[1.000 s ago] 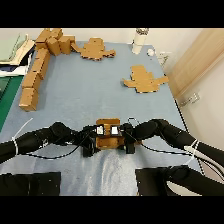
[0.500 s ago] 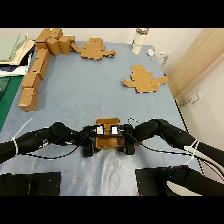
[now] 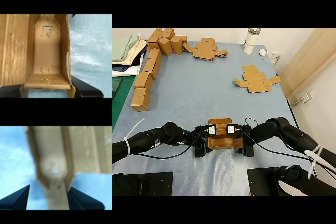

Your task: Fold the box.

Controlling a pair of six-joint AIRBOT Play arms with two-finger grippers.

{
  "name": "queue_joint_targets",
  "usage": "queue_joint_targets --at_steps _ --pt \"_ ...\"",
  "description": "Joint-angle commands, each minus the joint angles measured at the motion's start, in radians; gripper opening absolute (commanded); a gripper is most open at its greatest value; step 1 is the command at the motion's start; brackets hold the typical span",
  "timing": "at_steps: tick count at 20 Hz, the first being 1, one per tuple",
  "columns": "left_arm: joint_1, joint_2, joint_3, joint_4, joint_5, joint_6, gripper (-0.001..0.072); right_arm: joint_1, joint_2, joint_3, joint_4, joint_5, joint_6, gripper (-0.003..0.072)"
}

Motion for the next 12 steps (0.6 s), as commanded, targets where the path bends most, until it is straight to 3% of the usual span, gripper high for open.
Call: queue_joint_targets --at_steps 1,6,10,12 --pt "0.000 0.000 0.000 0.000 0.000 0.000 0.0608 -0.001 0.107 0.002 -0.010 -0.147 0.144 0.0720" --pt "0.000 0.000 0.000 0.000 0.000 0.000 0.0607 -0.001 0.181 0.001 0.188 -0.156 0.634 0.0720" --pt "0.000 0.000 0.000 0.000 0.000 0.000 0.0608 0.005 0.179 0.001 0.202 -0.150 0.936 0.0720" --pt "0.001 0.000 0.000 0.000 0.001 0.000 0.0608 0.005 0.179 0.000 0.202 -0.122 0.975 0.0720"
